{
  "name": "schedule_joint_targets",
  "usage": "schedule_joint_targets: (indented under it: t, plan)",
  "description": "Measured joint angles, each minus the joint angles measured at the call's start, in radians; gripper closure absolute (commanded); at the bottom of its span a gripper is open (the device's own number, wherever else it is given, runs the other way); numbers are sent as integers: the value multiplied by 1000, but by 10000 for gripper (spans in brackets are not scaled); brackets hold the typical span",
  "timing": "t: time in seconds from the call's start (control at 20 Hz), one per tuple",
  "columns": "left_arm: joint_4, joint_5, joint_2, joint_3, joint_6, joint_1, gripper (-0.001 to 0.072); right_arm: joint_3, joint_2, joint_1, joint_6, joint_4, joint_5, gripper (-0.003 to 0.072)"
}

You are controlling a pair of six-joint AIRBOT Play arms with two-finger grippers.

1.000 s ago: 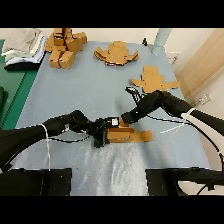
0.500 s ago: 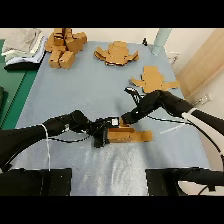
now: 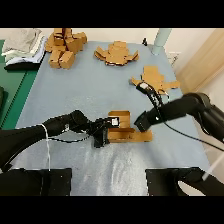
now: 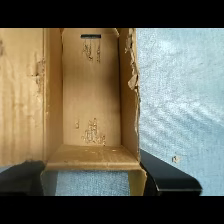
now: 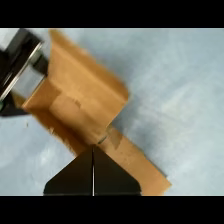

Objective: Fold the box.

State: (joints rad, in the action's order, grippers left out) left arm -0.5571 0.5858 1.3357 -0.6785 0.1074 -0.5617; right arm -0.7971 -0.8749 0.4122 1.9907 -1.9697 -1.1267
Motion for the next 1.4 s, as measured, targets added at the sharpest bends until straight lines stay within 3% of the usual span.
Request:
schedule_joint_targets:
  t: [0.05,0.2,0.55,0.6,0.75,0.9,0.95,1.2,1.25,1.3,1.35,1.4]
  plan:
    - [0,0,0,0,0,0,257,36,38,0,52,-1,-8,270]
    - [0,0,0,0,0,0,257,130,98,2,210,28,3,58]
    - [0,0,0,0,0,0,257,237,22,2,659,36,189,42]
    - [0,0,0,0,0,0,257,241,6,2,710,20,203,46]
    - [0,0,0,0,0,0,258,248,-31,2,850,-24,248,295]
    - [0,0,0,0,0,0,257,250,-45,8,943,-66,274,383]
    - [0,0,0,0,0,0,258,250,-48,14,961,-76,278,466]
    - [0,0,0,0,0,0,257,251,-62,58,1001,-102,299,456]
    - [0,0,0,0,0,0,257,251,-68,64,1003,-106,306,351]
    - [0,0,0,0,0,0,258,251,-75,69,1006,-110,312,163]
    - [0,0,0,0,1,0,257,251,-82,72,1009,-113,319,67]
    - [0,0,0,0,1,0,257,251,-88,74,1010,-116,321,41]
